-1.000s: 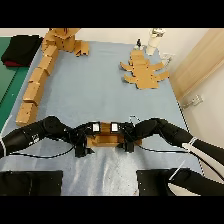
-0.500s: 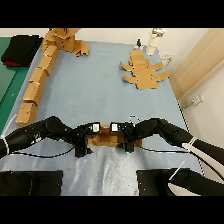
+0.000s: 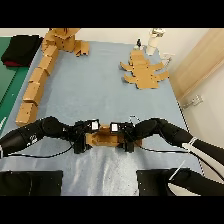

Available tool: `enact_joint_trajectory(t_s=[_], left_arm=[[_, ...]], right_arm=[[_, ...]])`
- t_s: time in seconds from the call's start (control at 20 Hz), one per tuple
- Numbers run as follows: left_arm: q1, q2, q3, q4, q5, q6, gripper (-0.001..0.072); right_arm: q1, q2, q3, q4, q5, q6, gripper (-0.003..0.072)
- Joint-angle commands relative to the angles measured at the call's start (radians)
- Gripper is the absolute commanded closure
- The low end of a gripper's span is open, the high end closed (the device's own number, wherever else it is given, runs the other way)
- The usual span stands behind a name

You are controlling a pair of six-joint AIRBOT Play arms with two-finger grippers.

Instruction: Fold the box.

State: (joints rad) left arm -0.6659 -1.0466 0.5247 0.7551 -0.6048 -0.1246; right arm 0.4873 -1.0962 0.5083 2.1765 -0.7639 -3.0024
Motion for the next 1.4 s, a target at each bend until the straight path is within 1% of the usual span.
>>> enact_joint_trajectory(t_s=[0.0,0.05,0.1,0.3,0.6,0.65,0.7,0.75,0.9,1.05,1.1,1.15,1.2,1.35], left_arm=[[0.000,0.000,0.000,0.005,0.057,0.035,0.0056],[0.000,-0.002,0.000,0.005,0.063,0.043,0.0134],[0.000,-0.002,0.000,0.004,0.063,0.056,0.0189],[-0.002,-0.002,0.000,0.000,0.061,0.065,0.0191],[-0.002,-0.002,0.000,-0.042,0.044,0.066,0.0193],[-0.002,-0.002,0.000,-0.054,0.044,0.067,0.0202],[-0.002,-0.002,0.000,-0.069,0.038,0.083,0.0397],[-0.002,-0.003,0.000,-0.080,0.037,0.100,0.0466],[-0.002,-0.021,0.000,-0.092,0.035,0.111,0.0468],[-0.002,-0.038,0.000,-0.170,0.035,0.174,0.0469],[-0.002,-0.039,0.000,-0.188,0.037,0.195,0.0490],[-0.002,-0.039,0.000,-0.197,0.036,0.205,0.0587],[-0.002,-0.039,0.000,-0.197,0.036,0.208,0.0606],[-0.002,-0.039,0.000,-0.204,0.037,0.212,0.0606]], right_arm=[[0.001,0.000,-0.001,0.000,0.000,0.000,0.0183],[0.001,0.000,-0.001,0.000,0.000,0.000,0.0183],[0.001,0.000,-0.001,0.000,0.000,0.000,0.0183],[0.001,0.000,-0.001,0.000,0.000,0.000,0.0183],[0.001,0.000,-0.001,0.000,0.000,0.000,0.0182],[0.001,0.000,-0.001,0.000,0.000,0.000,0.0183],[0.001,0.000,-0.001,0.000,0.000,0.000,0.0183],[0.001,0.000,-0.001,0.000,0.000,0.000,0.0183],[0.001,0.000,-0.001,0.000,0.000,0.000,0.0183],[0.001,0.000,-0.001,0.000,0.000,0.000,0.0183],[0.001,0.000,-0.001,0.000,0.000,0.000,0.0183],[0.001,0.000,-0.001,0.000,0.000,0.000,0.0183],[0.001,0.000,-0.001,0.000,0.000,0.000,0.0183],[0.001,0.000,-0.001,0.000,0.000,0.000,0.0183]])
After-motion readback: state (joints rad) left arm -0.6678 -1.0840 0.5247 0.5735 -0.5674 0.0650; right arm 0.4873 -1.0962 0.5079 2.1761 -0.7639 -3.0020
